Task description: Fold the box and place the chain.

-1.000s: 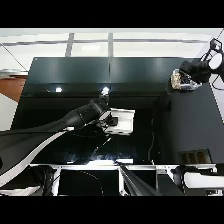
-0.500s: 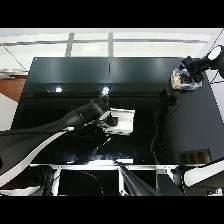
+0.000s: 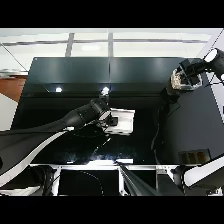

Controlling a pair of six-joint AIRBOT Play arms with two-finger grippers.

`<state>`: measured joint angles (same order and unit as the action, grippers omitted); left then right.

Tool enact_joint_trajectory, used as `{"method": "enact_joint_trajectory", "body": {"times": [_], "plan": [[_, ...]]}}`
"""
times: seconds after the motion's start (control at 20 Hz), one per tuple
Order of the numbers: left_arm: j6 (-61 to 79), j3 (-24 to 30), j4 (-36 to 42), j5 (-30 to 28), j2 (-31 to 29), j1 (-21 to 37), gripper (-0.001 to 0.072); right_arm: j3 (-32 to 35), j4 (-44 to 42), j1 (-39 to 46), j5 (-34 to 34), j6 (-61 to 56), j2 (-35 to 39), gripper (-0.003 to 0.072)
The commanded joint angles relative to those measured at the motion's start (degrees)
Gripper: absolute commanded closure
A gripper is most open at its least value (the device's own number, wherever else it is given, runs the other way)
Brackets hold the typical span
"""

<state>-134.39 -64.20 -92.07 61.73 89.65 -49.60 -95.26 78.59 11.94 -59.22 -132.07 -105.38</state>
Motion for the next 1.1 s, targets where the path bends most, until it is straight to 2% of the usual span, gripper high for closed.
{"method": "enact_joint_trajectory", "body": {"times": [0.0,0.1,0.15,0.2,0.25,0.3,0.35,0.65,1.05], "plan": [[0.02,-0.02,-0.02,0.02,0.04,0.02,0.0682,-0.07,-1.57,-0.28,0.79,-0.09,-1.60,0.0122],[0.02,-0.02,0.00,0.02,0.04,0.02,0.0682,-0.07,-1.88,-0.55,0.94,0.37,-2.34,0.0142],[0.02,-0.02,-0.02,0.02,0.04,0.02,0.0682,-0.07,-2.05,-0.61,1.05,1.81,-2.43,0.0262],[0.02,-0.02,-0.02,0.00,0.04,0.02,0.0682,-0.07,-2.12,-0.68,1.49,3.43,-2.43,0.0342],[0.02,-0.02,-0.02,0.00,0.04,0.02,0.0682,-0.09,-2.19,-0.63,1.40,5.53,-2.43,0.0469],[0.02,-0.02,-0.02,0.02,0.04,0.02,0.0682,-0.07,-2.27,-0.61,0.83,7.34,-2.43,0.0535],[0.02,-0.02,-0.02,0.02,0.04,0.02,0.0682,-0.09,-2.27,-0.57,0.28,9.35,-2.40,0.0658],[0.02,-0.02,0.00,0.02,0.04,0.02,0.0682,-1.95,-1.95,0.76,-3.56,21.27,1.38,0.0652],[0.02,-0.02,-0.02,0.00,0.04,0.02,0.0682,-1.97,-3.50,4.26,-5.09,39.17,19.69,0.0653]]}}
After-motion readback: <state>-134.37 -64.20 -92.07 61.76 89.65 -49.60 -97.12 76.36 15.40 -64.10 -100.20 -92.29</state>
